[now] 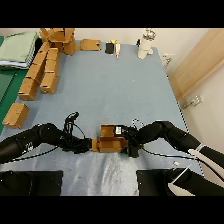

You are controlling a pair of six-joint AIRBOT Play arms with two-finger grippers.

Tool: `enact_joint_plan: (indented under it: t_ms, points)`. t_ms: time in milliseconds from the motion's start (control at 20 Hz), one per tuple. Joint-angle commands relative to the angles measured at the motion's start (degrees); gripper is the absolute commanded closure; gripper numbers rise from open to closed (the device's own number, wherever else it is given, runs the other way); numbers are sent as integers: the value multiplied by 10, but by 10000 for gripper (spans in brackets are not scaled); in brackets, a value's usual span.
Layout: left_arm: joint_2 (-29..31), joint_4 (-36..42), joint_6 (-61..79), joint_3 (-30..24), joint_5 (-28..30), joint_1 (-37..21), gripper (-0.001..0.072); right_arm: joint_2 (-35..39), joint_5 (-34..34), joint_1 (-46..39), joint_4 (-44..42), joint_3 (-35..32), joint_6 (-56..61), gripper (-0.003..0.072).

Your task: Fold the box.

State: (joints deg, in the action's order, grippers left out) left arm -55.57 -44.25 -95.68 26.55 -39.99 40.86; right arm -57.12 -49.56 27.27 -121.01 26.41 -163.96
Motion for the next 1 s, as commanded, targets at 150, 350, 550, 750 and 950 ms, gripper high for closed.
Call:
enact_joint_plan:
  t_ms: [150, 350, 550, 750, 950]
  points:
    - [-2, 46, 50, 32, -1, 1, 695, 0, 0, 0, 0, 0, 0, 181]
    - [-2, 40, 41, 31, 23, 1, 434, 0, 0, 0, 0, 0, 0, 181]
    - [-2, 38, 33, 32, 30, -15, 474, 0, 0, 0, 0, 0, 0, 181]
    - [-2, 37, 34, 38, 18, -39, 443, 0, 0, 0, 0, 0, 0, 181]
    - [-2, 43, 48, 60, 21, -41, 152, 0, 0, 0, 0, 0, 0, 181]
